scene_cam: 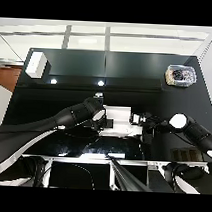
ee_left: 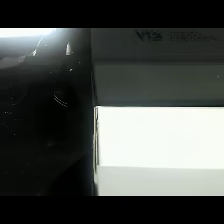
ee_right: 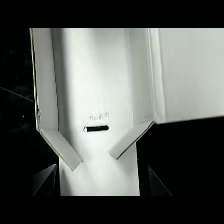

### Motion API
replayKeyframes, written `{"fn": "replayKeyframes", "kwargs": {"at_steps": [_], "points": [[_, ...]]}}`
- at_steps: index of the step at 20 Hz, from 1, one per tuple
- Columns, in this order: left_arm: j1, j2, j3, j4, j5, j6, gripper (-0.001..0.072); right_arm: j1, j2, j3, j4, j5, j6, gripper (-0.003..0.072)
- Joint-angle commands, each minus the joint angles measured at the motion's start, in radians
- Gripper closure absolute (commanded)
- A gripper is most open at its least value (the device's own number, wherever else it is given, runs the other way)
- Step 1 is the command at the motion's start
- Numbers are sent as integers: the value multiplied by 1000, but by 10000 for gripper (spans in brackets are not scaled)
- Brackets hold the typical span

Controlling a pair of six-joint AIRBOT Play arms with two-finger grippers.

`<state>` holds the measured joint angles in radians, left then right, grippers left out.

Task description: Fold the box and place the chain.

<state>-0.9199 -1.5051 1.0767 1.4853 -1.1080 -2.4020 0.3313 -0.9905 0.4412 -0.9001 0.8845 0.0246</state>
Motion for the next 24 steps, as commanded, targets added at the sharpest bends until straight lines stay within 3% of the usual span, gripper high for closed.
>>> {"fn": "replayKeyframes", "kwargs": {"at_steps": [1, 2, 3, 4, 5, 7, 8, 9, 17, 24], "points": [[1, 0, 1, 3, -4, 35, 681, 30, 2, 0, 49, 8, -32, -11], [1, 0, 1, 3, -4, 39, 680, 55, 2, 0, 53, -2, -32, -10], [1, 0, 1, 2, -4, 39, 680, 77, 2, 0, 54, -15, -32, 71], [1, 0, 1, 2, -4, 39, 680, 97, 2, 0, 54, -21, -32, 211], [1, 0, 1, 2, -4, 39, 680, 111, 2, 0, 54, -33, -32, 228], [1, 0, 1, 1, -4, 39, 680, 127, 2, 0, 55, -44, -31, 400], [1, 0, 1, -1, -4, 39, 680, 132, 2, 0, 55, -44, -27, 400], [1, 0, 1, -2, -4, 39, 680, 135, 2, 0, 62, -44, -19, 449], [1, 0, 1, -2, -2, 39, 680, 163, 1, 0, 193, -114, 32, 445], [0, 0, 1, -5, 2, 39, 680, 163, 1, -14, 193, -143, 32, 445]]}}
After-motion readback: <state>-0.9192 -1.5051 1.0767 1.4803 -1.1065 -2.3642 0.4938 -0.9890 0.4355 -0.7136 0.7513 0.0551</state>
